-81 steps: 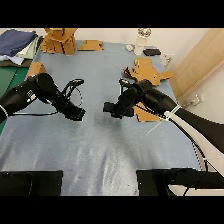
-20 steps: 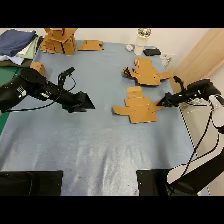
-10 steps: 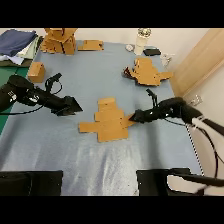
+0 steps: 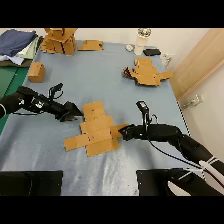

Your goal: Fold the box.

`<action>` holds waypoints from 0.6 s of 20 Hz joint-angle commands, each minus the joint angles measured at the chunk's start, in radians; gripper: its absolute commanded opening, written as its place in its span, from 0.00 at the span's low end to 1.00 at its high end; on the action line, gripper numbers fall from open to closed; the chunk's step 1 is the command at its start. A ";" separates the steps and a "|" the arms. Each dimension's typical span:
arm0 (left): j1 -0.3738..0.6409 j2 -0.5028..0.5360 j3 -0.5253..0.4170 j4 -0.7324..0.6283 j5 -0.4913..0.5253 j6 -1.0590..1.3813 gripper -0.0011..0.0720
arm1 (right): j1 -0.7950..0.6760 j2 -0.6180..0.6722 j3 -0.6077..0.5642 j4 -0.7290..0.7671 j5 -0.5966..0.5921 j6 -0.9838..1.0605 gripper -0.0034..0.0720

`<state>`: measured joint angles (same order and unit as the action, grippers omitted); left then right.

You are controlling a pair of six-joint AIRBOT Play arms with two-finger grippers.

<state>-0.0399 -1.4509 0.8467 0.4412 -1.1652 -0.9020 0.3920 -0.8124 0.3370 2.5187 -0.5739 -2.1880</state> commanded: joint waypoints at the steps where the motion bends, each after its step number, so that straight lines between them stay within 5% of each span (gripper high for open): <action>1: -0.002 -0.056 -0.002 -0.056 0.039 0.060 0.82 | 0.083 0.045 -0.016 -0.008 0.065 0.042 0.04; 7: -0.068 -0.116 0.015 -0.220 -0.014 0.226 0.82 | 0.088 0.043 -0.016 -0.014 0.077 0.052 0.04; 9: -0.080 -0.143 0.020 -0.222 -0.078 0.249 0.61 | 0.088 0.043 -0.016 -0.016 0.080 0.053 0.04; 12: -0.077 -0.153 0.020 -0.229 -0.117 0.288 0.56 | 0.088 0.043 -0.016 -0.021 0.080 0.052 0.04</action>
<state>-0.1112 -1.5875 0.8635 0.2352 -1.2301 -0.6678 0.4778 -0.7708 0.3214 2.5034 -0.4984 -2.1380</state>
